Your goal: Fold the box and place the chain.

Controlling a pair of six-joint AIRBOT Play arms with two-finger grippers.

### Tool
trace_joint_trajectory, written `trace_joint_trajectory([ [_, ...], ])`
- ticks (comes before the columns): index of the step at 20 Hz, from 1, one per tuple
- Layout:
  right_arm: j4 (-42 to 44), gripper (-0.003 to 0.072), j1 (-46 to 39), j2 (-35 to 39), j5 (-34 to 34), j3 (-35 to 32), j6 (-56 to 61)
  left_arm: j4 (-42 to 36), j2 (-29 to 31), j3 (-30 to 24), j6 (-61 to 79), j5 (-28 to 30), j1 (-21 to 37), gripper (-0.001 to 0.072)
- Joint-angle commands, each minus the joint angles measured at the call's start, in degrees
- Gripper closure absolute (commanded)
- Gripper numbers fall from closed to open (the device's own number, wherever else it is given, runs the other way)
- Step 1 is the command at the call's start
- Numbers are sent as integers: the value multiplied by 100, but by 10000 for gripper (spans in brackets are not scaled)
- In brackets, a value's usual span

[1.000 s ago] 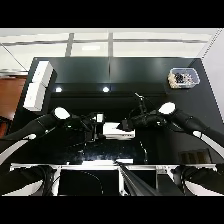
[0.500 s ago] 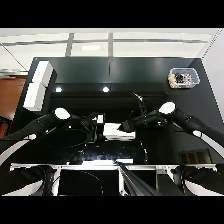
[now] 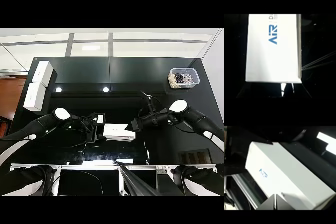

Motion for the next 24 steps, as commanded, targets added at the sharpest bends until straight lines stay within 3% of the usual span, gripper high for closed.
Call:
trace_joint_trajectory([
  [1, -400, 647, -50, 20, -247, -190, 227, 0, -2, 4, -2, 13, 2, 348],
  [9, -299, 647, -63, 28, -190, -286, 177, 0, -2, 4, -2, 13, 2, 348],
  [15, -157, 646, -153, 634, 463, 516, 138, 0, -2, 4, -2, 11, 2, 348],
  [19, -157, 646, -791, 938, 505, 811, 146, -2, 0, 4, -4, 7, 2, 347],
  [20, -160, 646, -1001, 966, 527, 813, 144, 0, 0, 2, -15, 4, 2, 267],
  [21, -157, 646, -1198, 966, 573, 813, 144, 0, 7, 13, -85, 50, 2, 107],
  [22, -157, 646, -1397, 966, 595, 813, 144, 2, 26, 46, -243, 79, 11, -5],
  [24, -157, 646, -1722, 966, 634, 815, 144, 205, 201, 105, -605, 42, 28, -5],
])
